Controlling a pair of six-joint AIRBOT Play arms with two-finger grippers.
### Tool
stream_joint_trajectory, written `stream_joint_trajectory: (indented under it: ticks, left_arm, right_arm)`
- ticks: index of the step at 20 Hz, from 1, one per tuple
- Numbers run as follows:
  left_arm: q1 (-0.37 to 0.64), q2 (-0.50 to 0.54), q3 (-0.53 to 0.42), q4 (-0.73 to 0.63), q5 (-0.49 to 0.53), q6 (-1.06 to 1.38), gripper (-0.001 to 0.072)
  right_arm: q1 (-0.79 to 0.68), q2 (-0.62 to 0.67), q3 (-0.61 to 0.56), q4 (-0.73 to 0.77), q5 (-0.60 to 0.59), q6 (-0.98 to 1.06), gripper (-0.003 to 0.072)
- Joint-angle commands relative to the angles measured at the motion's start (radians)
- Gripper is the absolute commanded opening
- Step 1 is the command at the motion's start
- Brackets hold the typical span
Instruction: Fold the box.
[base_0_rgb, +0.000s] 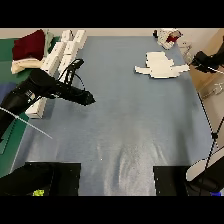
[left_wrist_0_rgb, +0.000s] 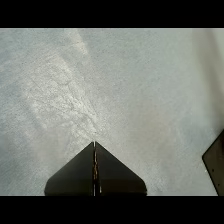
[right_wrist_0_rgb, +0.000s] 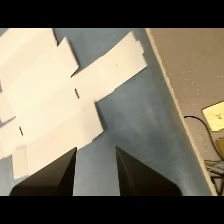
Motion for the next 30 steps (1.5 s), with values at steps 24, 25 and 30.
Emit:
stream_joint_trajectory:
  ticks: [24, 25, 30]
  left_arm:
    - [0.0, 0.001, 0.001, 0.0, 0.0, 0.0, 0.0012]
    - [0.0, 0.001, 0.001, 0.0, 0.0, 0.0, 0.0012]
    - [0.0, 0.001, 0.001, 0.0, 0.0, 0.0, 0.0012]
  right_arm:
    - [-0.036, -0.314, 0.111, 0.295, 0.371, -0.112, 0.0283]
    - [-0.036, -0.314, 0.114, 0.295, 0.371, -0.116, 0.0283]
    - [-0.036, -0.315, 0.116, 0.304, 0.367, -0.115, 0.0256]
